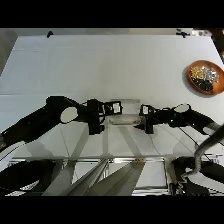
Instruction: Fold the box and place the chain.
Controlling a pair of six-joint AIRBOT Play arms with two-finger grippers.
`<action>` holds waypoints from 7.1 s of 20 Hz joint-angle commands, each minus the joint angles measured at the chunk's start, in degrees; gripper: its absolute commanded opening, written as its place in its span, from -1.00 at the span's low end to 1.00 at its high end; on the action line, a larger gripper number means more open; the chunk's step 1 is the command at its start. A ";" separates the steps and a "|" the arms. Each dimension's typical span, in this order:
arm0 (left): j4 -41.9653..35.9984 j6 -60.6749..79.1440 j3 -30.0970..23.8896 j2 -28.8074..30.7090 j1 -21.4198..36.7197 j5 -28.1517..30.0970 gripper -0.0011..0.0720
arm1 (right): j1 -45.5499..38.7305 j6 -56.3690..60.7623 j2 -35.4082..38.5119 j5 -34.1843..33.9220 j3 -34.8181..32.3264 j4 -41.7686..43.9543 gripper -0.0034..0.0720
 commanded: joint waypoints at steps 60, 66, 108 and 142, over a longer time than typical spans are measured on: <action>-12.15 11.45 -11.41 2.97 12.87 0.55 0.17 | 0.02 0.00 0.00 0.00 0.00 0.00 0.31; -13.88 12.15 -19.12 4.50 16.04 11.56 0.16 | 0.02 0.00 0.00 0.02 0.00 0.00 0.31; -63.17 70.03 -19.04 -6.32 11.28 16.72 -0.12 | 0.02 0.00 0.00 0.02 0.00 0.00 0.31; -76.00 77.46 -18.49 -10.49 6.99 18.75 -0.59 | 0.02 0.00 0.00 0.02 0.00 0.00 0.31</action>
